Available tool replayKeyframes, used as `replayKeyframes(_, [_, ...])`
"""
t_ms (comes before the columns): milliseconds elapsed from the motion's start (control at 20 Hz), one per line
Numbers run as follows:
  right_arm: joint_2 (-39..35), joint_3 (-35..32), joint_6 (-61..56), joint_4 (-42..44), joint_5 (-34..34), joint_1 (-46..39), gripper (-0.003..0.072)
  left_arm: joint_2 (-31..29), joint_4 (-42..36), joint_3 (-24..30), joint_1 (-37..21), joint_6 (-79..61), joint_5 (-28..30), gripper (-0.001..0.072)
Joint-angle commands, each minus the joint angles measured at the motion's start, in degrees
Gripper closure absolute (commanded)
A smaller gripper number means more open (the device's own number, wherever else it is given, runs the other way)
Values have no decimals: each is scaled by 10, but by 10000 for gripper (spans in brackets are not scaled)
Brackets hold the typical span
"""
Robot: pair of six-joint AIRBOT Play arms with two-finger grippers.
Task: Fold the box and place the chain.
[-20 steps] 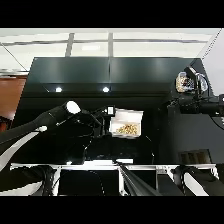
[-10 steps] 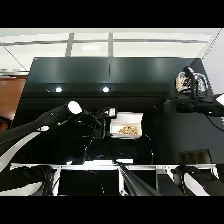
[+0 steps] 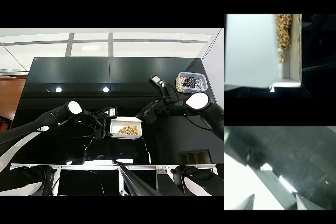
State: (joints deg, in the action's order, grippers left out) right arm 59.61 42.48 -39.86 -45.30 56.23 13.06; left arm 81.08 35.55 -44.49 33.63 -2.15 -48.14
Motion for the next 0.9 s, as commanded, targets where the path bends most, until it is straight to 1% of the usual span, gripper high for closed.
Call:
replayKeyframes(0, [-12, 0, 90, -33, 103, 8, 103, 0, 0, 0, 0, 0, 1, 321])
replayKeyframes(50, [-12, -7, 115, -27, 108, 15, 103, 0, 0, 0, 0, 0, 1, 321])
replayKeyframes(100, [-12, -15, 132, -25, 99, 25, 103, 0, 0, 0, 0, 0, 1, 321])
replayKeyframes(250, [-11, -30, 161, -25, 50, 56, 98, 0, 0, 0, 0, 0, 1, 321])
replayKeyframes(300, [-11, -30, 161, -23, 42, 61, 3, 0, 0, 0, 0, 0, 1, 321])
replayKeyframes(600, [-11, -30, 170, -21, 47, 76, 3, 0, 0, 0, 0, 0, 0, 321])
replayKeyframes(650, [-11, -30, 181, -24, 38, 80, 4, 0, 0, 0, 0, 0, 0, 321])
replayKeyframes(800, [-8, -30, 194, -29, -20, 88, 6, 0, 0, 0, 0, 0, 0, 321])
replayKeyframes(850, [-8, -30, 207, -34, -23, 87, 6, 0, 0, 0, 0, 0, 0, 321])
